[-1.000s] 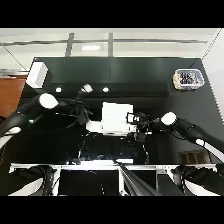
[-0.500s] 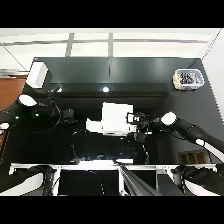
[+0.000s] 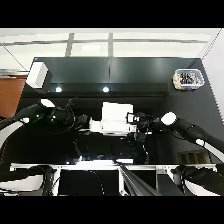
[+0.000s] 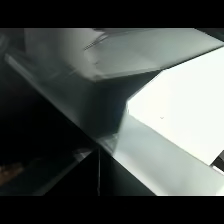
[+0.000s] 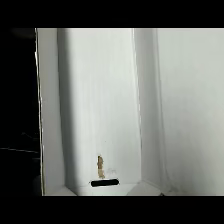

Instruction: Fold the box and place the chain.

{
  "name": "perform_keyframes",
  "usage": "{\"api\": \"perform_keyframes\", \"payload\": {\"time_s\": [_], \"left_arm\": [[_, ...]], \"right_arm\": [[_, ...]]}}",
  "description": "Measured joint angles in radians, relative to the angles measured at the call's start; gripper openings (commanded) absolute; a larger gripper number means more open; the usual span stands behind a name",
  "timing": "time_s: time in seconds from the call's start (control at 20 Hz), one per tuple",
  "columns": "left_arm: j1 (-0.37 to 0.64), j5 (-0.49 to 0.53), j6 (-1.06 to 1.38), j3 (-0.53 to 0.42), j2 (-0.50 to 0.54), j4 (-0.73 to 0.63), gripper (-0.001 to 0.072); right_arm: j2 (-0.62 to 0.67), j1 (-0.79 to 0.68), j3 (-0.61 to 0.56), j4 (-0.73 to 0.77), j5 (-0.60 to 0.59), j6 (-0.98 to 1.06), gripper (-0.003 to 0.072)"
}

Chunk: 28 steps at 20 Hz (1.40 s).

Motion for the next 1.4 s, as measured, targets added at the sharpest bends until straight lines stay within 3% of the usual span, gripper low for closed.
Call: {"api": "perform_keyframes", "payload": {"time_s": [0.15,0.2,0.3,0.35,0.5,0.6,0.65,0.85,0.9,0.95,1.0,1.4], "left_arm": [[0.010,-0.029,0.101,0.019,-0.009,-0.064,0.0047],[0.016,-0.046,0.126,0.026,-0.010,-0.076,0.0179],[0.025,-0.078,0.161,0.047,-0.012,-0.092,0.0570],[0.028,-0.098,0.175,0.061,-0.013,-0.098,0.0626],[0.024,-0.136,0.202,0.102,-0.014,-0.109,0.0616],[0.007,-0.147,0.209,0.125,-0.014,-0.111,0.0431],[-0.005,-0.153,0.211,0.136,-0.014,-0.110,0.0409],[-0.043,-0.168,0.218,0.161,-0.014,-0.119,0.0411],[-0.047,-0.168,0.218,0.164,-0.015,-0.120,0.0463],[-0.051,-0.169,0.219,0.166,-0.015,-0.122,0.0619],[-0.054,-0.167,0.221,0.167,-0.016,-0.123,0.0707],[-0.039,-0.175,0.219,0.187,-0.016,-0.069,0.0709]], "right_arm": [[0.000,0.000,0.000,0.000,0.000,0.000,0.0434],[0.000,0.000,0.000,0.000,0.000,0.000,0.0434],[0.000,0.000,0.000,0.000,0.000,0.000,0.0434],[0.000,0.000,0.000,0.000,0.000,0.000,0.0434],[0.000,0.000,0.000,0.000,0.000,0.000,0.0434],[0.000,0.000,0.000,0.000,0.000,0.000,0.0434],[0.000,0.000,0.000,0.000,0.001,0.000,0.0434],[0.000,-0.001,0.000,-0.002,0.003,0.000,0.0434],[0.000,-0.001,0.000,-0.001,0.003,0.000,0.0434],[0.000,-0.001,0.000,-0.001,0.003,0.000,0.0434],[0.000,-0.001,0.000,-0.001,0.001,0.000,0.0434],[0.000,-0.001,0.000,0.000,-0.001,0.000,0.0434]]}}
